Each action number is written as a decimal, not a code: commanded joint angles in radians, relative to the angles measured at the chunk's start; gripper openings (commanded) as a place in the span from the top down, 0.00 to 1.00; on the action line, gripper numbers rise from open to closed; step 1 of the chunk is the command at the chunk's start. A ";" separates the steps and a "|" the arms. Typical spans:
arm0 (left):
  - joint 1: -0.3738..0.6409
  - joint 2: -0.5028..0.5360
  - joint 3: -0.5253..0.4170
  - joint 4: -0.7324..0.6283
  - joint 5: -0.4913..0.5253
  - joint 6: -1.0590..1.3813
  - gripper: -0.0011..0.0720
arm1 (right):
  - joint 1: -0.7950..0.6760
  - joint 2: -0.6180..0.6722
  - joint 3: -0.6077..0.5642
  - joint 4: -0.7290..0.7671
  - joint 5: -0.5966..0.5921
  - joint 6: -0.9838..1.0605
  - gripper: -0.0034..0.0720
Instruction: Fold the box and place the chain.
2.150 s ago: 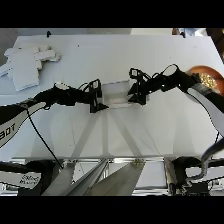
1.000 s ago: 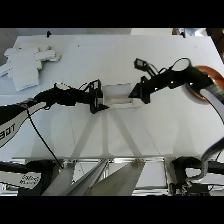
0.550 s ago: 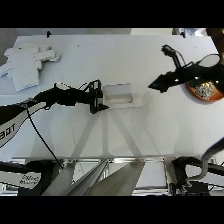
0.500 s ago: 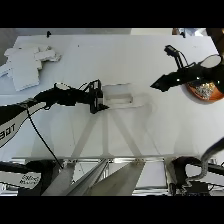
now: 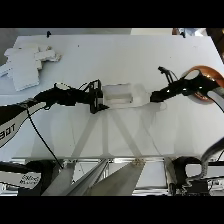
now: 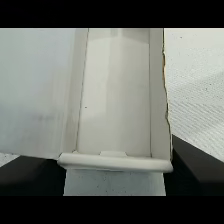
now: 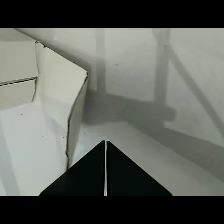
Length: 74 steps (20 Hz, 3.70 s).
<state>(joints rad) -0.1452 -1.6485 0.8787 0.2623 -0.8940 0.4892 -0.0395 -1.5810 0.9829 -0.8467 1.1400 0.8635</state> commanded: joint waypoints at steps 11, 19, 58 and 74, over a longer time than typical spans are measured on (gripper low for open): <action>0.000 0.000 0.001 0.000 0.000 0.000 0.27 | 0.059 -0.042 -0.007 0.336 0.160 -0.154 0.47; 0.000 0.000 0.001 0.000 0.000 0.000 0.27 | 0.097 -0.042 -0.007 0.347 0.053 -0.219 0.26; 0.000 0.000 0.001 0.000 0.000 0.000 0.27 | 0.607 0.082 0.098 -0.761 -0.349 1.159 0.30; 0.000 0.000 0.001 0.000 0.000 0.000 0.27 | 0.628 -0.083 0.315 -0.793 -0.030 1.178 0.39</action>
<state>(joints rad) -0.1455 -1.6485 0.8791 0.2626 -0.8944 0.4892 0.5793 -1.6497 1.2915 -1.6352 1.0740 2.0567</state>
